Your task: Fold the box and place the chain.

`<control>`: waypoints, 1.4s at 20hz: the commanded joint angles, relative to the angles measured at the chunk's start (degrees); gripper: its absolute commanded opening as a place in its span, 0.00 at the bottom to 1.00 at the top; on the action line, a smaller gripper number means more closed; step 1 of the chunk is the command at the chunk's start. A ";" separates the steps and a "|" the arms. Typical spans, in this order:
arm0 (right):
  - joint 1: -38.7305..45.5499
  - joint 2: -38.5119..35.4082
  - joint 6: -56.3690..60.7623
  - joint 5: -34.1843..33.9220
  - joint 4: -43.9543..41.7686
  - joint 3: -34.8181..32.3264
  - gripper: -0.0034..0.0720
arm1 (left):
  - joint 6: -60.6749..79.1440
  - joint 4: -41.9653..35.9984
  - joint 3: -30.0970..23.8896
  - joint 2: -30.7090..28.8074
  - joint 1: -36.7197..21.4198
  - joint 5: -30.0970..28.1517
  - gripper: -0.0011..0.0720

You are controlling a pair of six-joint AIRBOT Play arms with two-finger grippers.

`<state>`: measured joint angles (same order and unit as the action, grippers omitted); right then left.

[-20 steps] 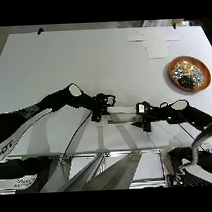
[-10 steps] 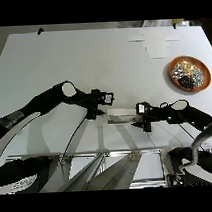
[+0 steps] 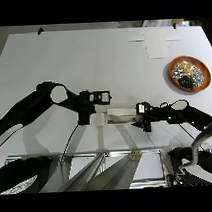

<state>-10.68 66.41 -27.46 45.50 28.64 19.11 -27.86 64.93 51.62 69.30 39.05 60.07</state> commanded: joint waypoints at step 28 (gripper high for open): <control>0.02 0.02 -0.02 0.02 0.00 -0.02 0.63 | -18.86 -7.65 0.04 2.56 7.08 -19.91 0.02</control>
<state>-10.66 66.43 -27.49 45.45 28.67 19.09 -46.57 53.67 51.62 75.59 46.54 32.47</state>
